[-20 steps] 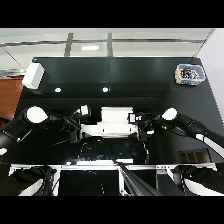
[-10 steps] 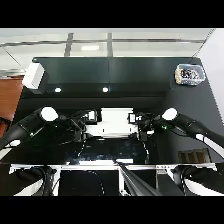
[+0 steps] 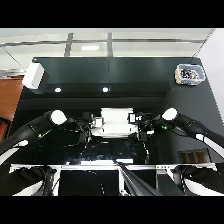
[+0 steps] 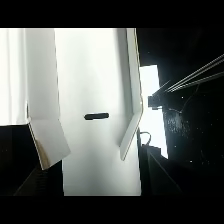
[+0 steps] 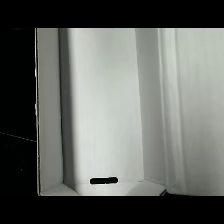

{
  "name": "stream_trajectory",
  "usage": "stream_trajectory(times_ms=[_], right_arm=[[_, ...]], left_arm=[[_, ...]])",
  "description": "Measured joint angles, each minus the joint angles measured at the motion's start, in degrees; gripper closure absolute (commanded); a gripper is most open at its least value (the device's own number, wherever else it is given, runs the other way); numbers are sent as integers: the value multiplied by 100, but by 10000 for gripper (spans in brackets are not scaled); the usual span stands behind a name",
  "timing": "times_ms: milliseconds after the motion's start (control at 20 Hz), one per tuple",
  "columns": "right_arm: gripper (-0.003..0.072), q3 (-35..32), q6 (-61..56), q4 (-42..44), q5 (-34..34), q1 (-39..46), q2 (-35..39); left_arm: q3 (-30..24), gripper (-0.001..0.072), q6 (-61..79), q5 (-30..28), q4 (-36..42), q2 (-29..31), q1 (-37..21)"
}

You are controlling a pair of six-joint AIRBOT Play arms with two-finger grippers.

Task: Fold the box and place the chain.

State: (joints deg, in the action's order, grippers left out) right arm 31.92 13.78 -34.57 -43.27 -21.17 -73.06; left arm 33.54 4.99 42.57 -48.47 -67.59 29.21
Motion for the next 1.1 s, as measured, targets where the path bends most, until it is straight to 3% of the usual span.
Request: stream_trajectory(times_ms=[50,150,200,700,800,950,1000,1100], right_arm=[[442,0,-2,0,0,0,0],[442,0,0,-2,0,0,0],[442,0,-2,0,0,0,0],[442,0,-2,0,0,0,0],[442,0,-4,2,0,0,0],[442,0,0,-2,0,0,0],[442,0,-4,2,0,0,0],[442,0,-4,2,0,0,0]], left_arm=[[0,161,-13,-2,35,-7,15],[0,538,-66,-2,142,-13,39],[0,574,-87,-2,186,-13,46],[0,575,-201,0,584,-20,61],[0,681,-317,46,514,-9,61],[0,677,-549,140,107,90,57],[0,648,-619,160,-24,129,48],[0,308,-710,160,-227,205,20]])
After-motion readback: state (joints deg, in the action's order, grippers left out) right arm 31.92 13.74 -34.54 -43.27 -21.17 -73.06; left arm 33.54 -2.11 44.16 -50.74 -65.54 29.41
